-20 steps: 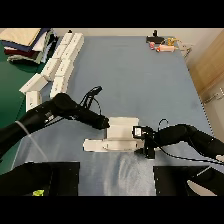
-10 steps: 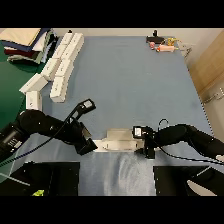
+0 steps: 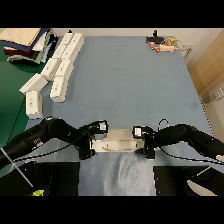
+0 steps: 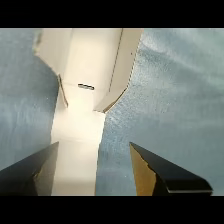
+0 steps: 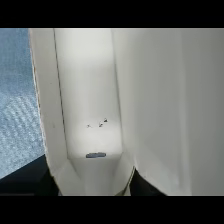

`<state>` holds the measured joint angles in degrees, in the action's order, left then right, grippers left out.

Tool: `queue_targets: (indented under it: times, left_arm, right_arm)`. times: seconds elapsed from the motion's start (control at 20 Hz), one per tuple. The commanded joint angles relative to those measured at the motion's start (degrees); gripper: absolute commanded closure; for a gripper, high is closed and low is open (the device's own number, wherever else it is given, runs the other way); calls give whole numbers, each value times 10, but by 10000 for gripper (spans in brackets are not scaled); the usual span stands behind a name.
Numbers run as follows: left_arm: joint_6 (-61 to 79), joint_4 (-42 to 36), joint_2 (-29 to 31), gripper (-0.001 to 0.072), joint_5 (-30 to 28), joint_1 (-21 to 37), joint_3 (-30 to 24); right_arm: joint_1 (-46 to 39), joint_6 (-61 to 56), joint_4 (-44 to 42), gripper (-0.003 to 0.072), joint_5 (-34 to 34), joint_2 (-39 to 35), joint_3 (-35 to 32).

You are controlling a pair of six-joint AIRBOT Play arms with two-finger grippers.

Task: Fold the box.

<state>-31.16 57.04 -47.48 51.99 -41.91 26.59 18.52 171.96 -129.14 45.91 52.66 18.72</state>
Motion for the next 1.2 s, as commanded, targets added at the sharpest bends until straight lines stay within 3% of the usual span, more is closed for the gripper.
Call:
queue_targets:
  times: [0.0, 0.15, 0.35, 0.45, 0.55, 0.6, 0.65, 0.75, 1.15]
  left_arm:
    - [79, -7, -45, 39, -54, -9, -3]
    - [92, -25, -54, 38, -124, -10, -2]
    - [151, -99, -64, 41, -117, -10, -1]
    - [158, -110, -64, 192, -110, -16, -1]
    - [157, -110, -64, 196, -98, -25, -1]
    - [157, -110, -66, 316, -98, -29, -1]
    - [158, -110, -68, 503, -101, -31, -1]
    - [164, -111, -72, 606, -114, -31, -1]
    - [213, -200, -72, 604, -154, -31, -1]
  right_arm:
    - [0, 0, 0, 173, 0, 0, 0]
    - [0, 0, 0, 173, 0, 0, 0]
    - [0, 0, 0, 173, 0, 0, 0]
    - [0, 0, 0, 173, 0, 0, 0]
    - [0, 0, 0, 173, 0, 0, 0]
    - [0, 0, 0, 173, 0, 0, 0]
    - [0, 0, 0, 173, 0, 0, 0]
    - [0, 0, 0, 173, 0, 0, 0]
    - [0, 0, 0, 173, 0, 0, 0]
